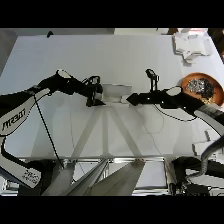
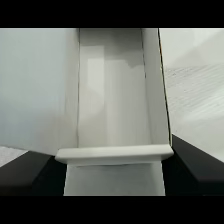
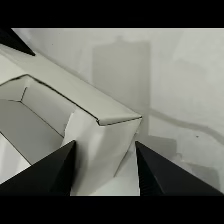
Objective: Fold the box and place the chain.
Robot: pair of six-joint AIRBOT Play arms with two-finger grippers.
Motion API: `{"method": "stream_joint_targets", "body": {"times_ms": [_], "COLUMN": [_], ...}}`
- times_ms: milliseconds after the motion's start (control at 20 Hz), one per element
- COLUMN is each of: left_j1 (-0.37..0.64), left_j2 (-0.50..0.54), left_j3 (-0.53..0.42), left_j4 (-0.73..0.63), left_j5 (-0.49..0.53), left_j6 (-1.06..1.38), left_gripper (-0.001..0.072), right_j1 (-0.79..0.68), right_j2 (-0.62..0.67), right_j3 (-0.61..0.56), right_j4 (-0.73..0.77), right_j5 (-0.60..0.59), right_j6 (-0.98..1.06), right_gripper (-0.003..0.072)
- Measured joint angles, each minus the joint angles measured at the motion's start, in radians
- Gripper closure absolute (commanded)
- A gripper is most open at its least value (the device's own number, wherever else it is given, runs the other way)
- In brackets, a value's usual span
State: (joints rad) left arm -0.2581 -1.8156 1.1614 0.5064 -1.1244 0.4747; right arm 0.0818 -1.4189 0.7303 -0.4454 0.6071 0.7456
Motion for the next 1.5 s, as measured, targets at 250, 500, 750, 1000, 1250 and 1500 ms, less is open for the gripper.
{"method": "stream_joint_targets", "body": {"times_ms": [250,500,750,1000,1250,1500], "left_j1": [0.0,0.0,0.0,0.0,0.0,0.0], "left_j2": [0.0,0.0,0.0,0.0,0.0,0.0], "left_j3": [0.0,0.0,0.0,0.0,0.0,0.0], "left_j4": [0.002,0.003,0.002,0.003,0.003,0.003], "left_j5": [-0.001,-0.002,-0.002,-0.004,-0.003,-0.003], "left_j6": [0.003,0.003,0.004,0.003,0.003,0.003], "left_gripper": [0.0523,0.0523,0.0523,0.0523,0.0523,0.0523], "right_j1": [0.047,0.106,0.149,0.163,0.172,0.219], "right_j2": [0.0,0.0,-0.008,-0.022,-0.024,-0.029], "right_j3": [0.084,0.176,0.206,0.216,0.261,0.309], "right_j4": [-0.151,-0.462,-0.69,-0.767,-0.818,-0.885], "right_j5": [0.001,0.075,0.102,0.119,0.155,0.182], "right_j6": [0.166,0.489,0.748,0.873,0.908,0.932], "right_gripper": [0.0227,0.0213,0.0216,0.0216,0.0216,0.0229]}}
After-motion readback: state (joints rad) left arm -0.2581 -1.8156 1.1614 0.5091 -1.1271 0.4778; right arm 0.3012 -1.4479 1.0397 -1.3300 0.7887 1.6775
